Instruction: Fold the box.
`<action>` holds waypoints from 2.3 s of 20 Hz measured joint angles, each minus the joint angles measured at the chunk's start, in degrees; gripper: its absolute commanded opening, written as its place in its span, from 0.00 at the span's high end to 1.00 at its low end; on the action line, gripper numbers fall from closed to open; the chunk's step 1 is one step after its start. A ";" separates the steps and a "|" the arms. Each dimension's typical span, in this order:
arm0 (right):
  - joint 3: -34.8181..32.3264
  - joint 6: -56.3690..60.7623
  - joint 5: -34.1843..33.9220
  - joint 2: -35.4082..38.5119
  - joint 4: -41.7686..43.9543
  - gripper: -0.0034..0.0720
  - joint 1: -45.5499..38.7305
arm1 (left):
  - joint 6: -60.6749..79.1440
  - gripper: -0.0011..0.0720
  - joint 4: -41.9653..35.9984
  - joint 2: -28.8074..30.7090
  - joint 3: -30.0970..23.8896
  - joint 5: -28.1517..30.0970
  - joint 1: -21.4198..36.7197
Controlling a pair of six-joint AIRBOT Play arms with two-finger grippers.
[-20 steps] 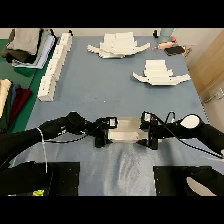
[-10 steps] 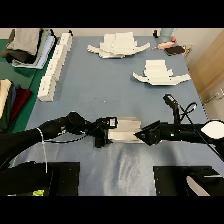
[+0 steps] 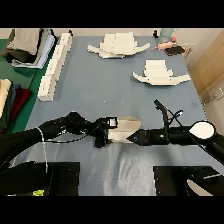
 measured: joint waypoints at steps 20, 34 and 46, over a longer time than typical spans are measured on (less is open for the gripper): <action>17.90 -7.39 -12.46 -34.77 -5.84 0.77 1.22 | -0.07 0.27 -0.04 -0.02 -0.02 0.04 0.00; 21.14 -6.27 -0.13 -12.63 -25.62 0.77 1.20 | 0.04 0.27 -0.02 -0.02 0.00 0.02 0.00; 8.07 -31.41 11.37 -0.59 -43.30 0.16 1.22 | 0.02 0.28 0.00 -0.02 0.00 0.00 0.00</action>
